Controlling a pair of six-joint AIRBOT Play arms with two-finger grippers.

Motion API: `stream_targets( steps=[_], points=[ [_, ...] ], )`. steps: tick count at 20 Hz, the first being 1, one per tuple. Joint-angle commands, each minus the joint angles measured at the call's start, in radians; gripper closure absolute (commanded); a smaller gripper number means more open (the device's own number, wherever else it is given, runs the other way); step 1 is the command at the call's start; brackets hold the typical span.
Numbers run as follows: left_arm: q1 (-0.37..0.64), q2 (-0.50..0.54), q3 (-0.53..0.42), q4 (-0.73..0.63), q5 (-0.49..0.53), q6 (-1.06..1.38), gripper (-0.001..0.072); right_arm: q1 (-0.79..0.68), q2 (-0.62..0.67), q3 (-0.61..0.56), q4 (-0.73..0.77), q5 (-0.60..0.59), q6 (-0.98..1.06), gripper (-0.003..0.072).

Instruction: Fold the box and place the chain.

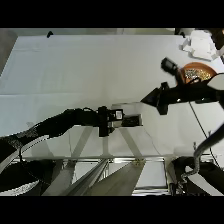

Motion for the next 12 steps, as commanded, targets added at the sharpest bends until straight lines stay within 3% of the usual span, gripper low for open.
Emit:
stream_targets(
  steps=[1,6,10,12],
  points=[
    [0.000,0.000,0.000,0.000,0.000,0.000,0.0574,-0.072,-0.078,0.145,-0.006,0.027,0.102,0.0663],
    [0.000,0.000,0.000,0.000,0.000,0.000,0.0574,0.042,-0.326,0.150,-0.066,-0.055,0.208,0.0663],
    [0.000,0.000,0.000,0.000,0.000,0.000,0.0574,0.183,-0.481,0.150,-0.104,0.023,0.200,0.0663],
    [0.000,0.000,0.000,0.000,0.000,0.000,0.0574,0.217,-0.486,0.150,-0.124,0.056,0.161,0.0663]
  ],
)
